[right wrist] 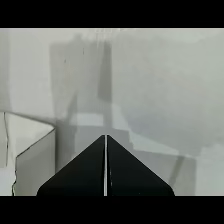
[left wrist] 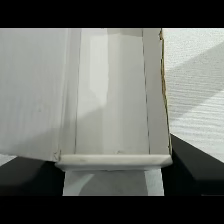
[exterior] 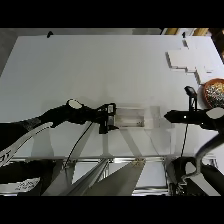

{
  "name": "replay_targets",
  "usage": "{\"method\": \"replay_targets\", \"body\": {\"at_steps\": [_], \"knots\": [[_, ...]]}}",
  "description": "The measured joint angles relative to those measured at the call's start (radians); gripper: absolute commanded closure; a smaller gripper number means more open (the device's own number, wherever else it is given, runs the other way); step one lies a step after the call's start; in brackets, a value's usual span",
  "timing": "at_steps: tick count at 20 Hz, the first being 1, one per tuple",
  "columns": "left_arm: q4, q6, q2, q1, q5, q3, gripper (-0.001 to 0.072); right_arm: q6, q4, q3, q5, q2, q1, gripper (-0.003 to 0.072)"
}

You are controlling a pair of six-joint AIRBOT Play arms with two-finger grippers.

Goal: Fold the box and place the chain.

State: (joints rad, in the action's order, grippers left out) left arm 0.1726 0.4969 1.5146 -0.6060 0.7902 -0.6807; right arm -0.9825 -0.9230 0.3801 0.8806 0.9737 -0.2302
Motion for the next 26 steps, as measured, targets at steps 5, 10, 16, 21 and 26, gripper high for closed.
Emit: {"method": "replay_targets", "body": {"at_steps": [5, 10, 16, 21, 26], "knots": [[0.0, 0.0, 0.0, 0.0, 0.0, 0.0, 0.06, 0.019, 0.049, 0.0, 0.061, 0.085, 0.08, 0.0666], [0.0, 0.0, 0.0, 0.0, 0.0, 0.0, 0.06, 0.099, 0.148, 0.0, 0.156, 0.064, 0.127, 0.0665], [0.0, 0.0, 0.0, 0.0, 0.0, 0.0, 0.06, 0.135, 0.243, 0.0, 0.208, -0.024, 0.143, 0.037], [0.0, 0.0, 0.0, 0.0, 0.0, 0.0, 0.06, 0.14, 0.28, 0.0, 0.15, -0.039, 0.246, 0.0234], [0.0, 0.0, 0.0, 0.0, 0.0, 0.0, 0.06, 0.009, 0.204, 0.017, 0.056, -0.042, 0.375, 0.0216]]}}
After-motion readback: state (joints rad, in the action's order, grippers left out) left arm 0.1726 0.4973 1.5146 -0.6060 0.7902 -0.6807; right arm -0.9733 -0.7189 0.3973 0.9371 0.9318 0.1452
